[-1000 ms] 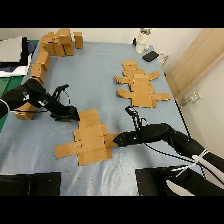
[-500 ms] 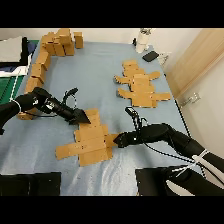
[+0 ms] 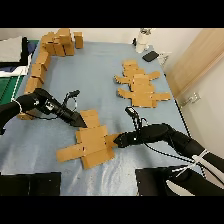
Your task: Fold the box.
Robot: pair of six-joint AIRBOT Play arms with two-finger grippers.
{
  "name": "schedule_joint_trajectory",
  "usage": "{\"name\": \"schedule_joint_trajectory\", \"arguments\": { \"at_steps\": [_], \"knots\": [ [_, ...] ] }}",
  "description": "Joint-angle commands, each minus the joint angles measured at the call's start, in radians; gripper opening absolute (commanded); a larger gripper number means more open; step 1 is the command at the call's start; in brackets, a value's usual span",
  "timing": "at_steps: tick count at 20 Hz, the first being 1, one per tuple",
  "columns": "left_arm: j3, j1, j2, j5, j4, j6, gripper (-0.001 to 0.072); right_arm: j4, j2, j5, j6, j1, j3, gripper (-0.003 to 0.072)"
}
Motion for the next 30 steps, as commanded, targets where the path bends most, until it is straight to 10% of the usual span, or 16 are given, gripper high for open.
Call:
{"name": "schedule_joint_trajectory", "arguments": {
  "at_steps": [1, 4, 6, 10, 16, 25, 30],
  "knots": [
    [-0.001, -0.009, -0.001, -0.005, -0.003, 0.057, 0.0009, 0.0, 0.001, 0.003, 0.001, 0.0, 0.001, 0.0028],
    [0.01, -0.027, 0.0, -0.002, -0.01, 0.115, 0.0007, -0.015, 0.001, 0.011, 0.002, -0.01, 0.009, 0.012],
    [0.037, -0.055, 0.005, 0.008, -0.01, 0.147, 0.0006, -0.05, 0.001, 0.011, 0.048, -0.042, 0.039, 0.0533],
    [0.088, -0.158, 0.056, 0.127, -0.029, 0.207, 0.0005, -0.275, 0.001, -0.001, 0.191, -0.161, 0.175, 0.0531],
    [0.072, -0.335, 0.166, 0.31, -0.044, 0.415, 0.0003, -0.425, 0.001, -0.047, 0.317, -0.237, 0.319, 0.0319],
    [-0.272, -0.472, 0.372, 0.814, -0.192, 0.87, 0.0003, -0.432, -0.002, -0.047, 0.403, -0.237, 0.316, 0.0221],
    [-0.326, -0.524, 0.372, 0.827, -0.192, 0.937, 0.0003, -0.428, -0.032, -0.046, 0.406, -0.236, 0.315, 0.0221]
  ]
}}
